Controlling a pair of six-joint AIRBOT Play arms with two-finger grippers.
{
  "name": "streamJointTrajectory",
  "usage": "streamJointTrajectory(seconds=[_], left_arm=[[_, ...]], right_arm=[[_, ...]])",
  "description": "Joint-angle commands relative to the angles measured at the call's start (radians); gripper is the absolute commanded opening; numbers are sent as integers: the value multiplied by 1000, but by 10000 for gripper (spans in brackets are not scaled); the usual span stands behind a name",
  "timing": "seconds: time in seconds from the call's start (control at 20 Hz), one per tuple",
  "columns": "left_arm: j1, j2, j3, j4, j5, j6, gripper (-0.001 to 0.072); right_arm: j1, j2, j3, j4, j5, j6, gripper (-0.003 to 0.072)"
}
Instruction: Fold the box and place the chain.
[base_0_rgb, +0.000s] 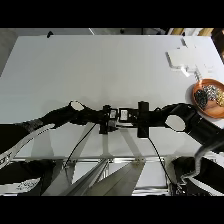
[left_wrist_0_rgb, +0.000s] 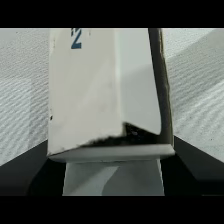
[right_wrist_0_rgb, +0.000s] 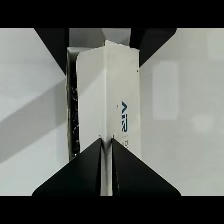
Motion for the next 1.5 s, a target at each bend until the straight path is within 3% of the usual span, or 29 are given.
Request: streamJointTrajectory(seconds=[0.0, 0.4, 0.5, 0.8, 1.0, 1.05, 1.1, 1.15, 1.3, 1.45], left_arm=[[0, 0, 0, 1, -4, 2, 270], [0, 0, 0, 1, -4, 2, 270], [0, 0, 0, 1, -3, 2, 270], [0, 1, 0, 1, -4, 2, 270], [0, 0, 0, 1, -4, 2, 270], [0, 1, 0, 1, -4, 2, 270], [0, 1, 0, 1, -4, 2, 270], [0, 1, 0, 1, -3, 2, 270], [0, 0, 0, 1, -4, 2, 270], [0, 0, 0, 1, -4, 2, 270]], right_arm=[[1, -1, -6, -4, -10, 3, 44], [1, -1, -55, 25, -50, 3, 73], [1, -1, -55, 49, -48, 3, 249], [0, 8, -55, 123, -26, 2, 326], [0, 79, -55, 123, 49, 1, 326], [0, 95, -55, 123, 67, 0, 319], [0, 107, -55, 123, 75, 0, 231], [-14, 107, -55, 129, 77, 0, 30], [-103, 69, -55, 185, 63, 0, 16], [-103, 19, -55, 202, 98, -7, 16]])
